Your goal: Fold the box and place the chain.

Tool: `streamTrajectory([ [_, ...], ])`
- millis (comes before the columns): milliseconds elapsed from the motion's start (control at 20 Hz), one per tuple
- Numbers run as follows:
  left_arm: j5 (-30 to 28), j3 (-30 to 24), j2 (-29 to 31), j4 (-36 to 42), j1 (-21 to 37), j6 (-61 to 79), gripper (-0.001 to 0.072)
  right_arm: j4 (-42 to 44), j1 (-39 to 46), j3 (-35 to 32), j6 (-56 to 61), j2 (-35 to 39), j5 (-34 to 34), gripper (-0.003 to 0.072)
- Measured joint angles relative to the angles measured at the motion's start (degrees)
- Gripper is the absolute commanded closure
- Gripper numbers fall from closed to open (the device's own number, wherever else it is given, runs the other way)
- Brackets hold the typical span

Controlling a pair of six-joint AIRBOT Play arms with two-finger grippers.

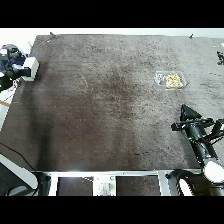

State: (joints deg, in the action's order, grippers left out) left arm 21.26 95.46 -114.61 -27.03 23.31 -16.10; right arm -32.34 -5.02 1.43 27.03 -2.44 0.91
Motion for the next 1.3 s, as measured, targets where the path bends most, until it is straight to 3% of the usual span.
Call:
streamTrajectory([
  [150, 2.14, 0.13, 4.74, 0.00, 0.00, -0.02, 0.0022, 0.00, 0.00, 0.00, 0.00, 0.00, 0.02, 0.0675],
  [200, 3.67, 0.17, 6.56, 0.00, 0.00, -0.04, 0.0095, -0.02, 0.00, 0.00, 0.00, 0.00, 0.02, 0.0675],
  [250, 5.38, 0.17, 8.39, -0.02, 0.00, -0.39, 0.0295, -0.02, 0.00, 0.00, 0.00, 0.00, 0.02, 0.0675],
  [300, 7.41, 0.17, 10.51, -0.02, 0.00, -0.85, 0.0576, -0.02, 0.00, 0.00, 0.00, 0.00, 0.04, 0.0675],
  [350, 9.25, 0.20, 12.72, 0.07, 0.00, -1.64, 0.0700, -0.02, 0.00, 0.00, 0.00, 0.00, 0.04, 0.0675],
  [650, 15.19, -0.15, 25.09, 1.75, 0.00, -8.15, 0.0706, -0.02, 0.00, 0.00, 0.00, 0.00, 0.07, 0.0675],
  [800, 13.86, -4.63, 33.38, 2.62, -0.42, -9.53, 0.0706, -0.02, 0.00, 0.00, 0.00, 0.00, 0.07, 0.0676],
  [1000, 4.33, -19.54, 47.63, 3.41, -3.85, -7.54, 0.0706, -0.02, 0.00, 0.00, 0.00, 0.00, 0.07, 0.0675],
  [1300, -13.11, -50.21, 73.46, 3.78, -14.29, -3.91, 0.0706, -0.02, 0.00, 0.00, 0.00, 0.00, 0.07, 0.0675],
])
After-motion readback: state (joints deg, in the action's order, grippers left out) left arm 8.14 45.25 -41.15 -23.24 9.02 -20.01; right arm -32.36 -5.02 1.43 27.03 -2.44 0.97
